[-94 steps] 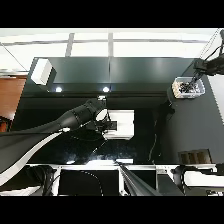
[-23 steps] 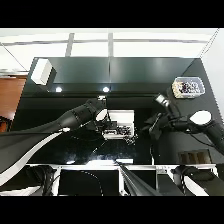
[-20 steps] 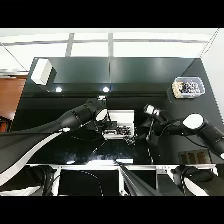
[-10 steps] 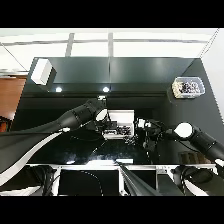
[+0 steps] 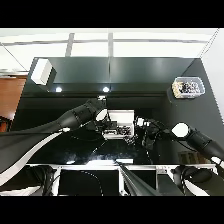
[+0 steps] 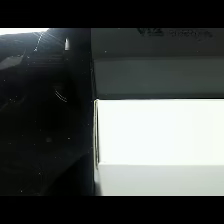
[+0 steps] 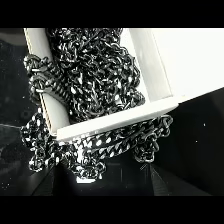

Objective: Fold the box and place the chain.

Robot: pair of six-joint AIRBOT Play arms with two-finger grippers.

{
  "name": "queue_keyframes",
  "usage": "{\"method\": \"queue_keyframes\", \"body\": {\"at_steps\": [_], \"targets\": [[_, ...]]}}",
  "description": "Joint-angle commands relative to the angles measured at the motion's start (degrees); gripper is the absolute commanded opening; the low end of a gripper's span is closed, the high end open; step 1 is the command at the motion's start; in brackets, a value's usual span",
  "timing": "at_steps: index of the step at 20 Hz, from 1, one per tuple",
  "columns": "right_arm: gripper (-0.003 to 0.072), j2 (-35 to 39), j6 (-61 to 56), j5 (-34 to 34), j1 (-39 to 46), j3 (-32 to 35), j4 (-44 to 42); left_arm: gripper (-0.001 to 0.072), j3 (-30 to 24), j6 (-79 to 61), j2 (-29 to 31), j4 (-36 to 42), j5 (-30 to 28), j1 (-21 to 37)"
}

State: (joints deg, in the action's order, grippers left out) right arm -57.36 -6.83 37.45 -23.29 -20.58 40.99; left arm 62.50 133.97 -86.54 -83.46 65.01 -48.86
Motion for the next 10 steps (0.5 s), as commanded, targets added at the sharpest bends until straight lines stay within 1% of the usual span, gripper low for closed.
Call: {"method": "queue_keyframes", "body": {"at_steps": [1, 4, 7, 9, 10], "targets": [[0.0720, -0.57, 0.04, -0.50, -0.07, 0.00, -0.02, 0.0028, 0.02, -0.02, -0.02, 0.00, -0.02, 0.02], [0.0720, -1.40, 0.04, -1.73, -1.73, 0.00, 0.20, 0.0028, 0.02, -0.02, -0.02, 0.02, 0.00, 0.02], [0.0720, -1.88, 0.57, -5.40, -4.74, 0.00, 1.53, 0.0028, 0.02, -0.02, -0.02, 0.00, 0.00, 0.02], [0.0720, -1.88, 0.57, -5.33, -5.05, 0.00, 1.49, 0.0028, 0.02, -0.02, -0.02, 0.00, 0.00, 0.02], [0.0665, -1.88, 0.55, -5.31, -5.03, 0.00, 1.51, 0.0028, 0.02, -0.02, -0.02, 0.00, 0.00, 0.02]]}}
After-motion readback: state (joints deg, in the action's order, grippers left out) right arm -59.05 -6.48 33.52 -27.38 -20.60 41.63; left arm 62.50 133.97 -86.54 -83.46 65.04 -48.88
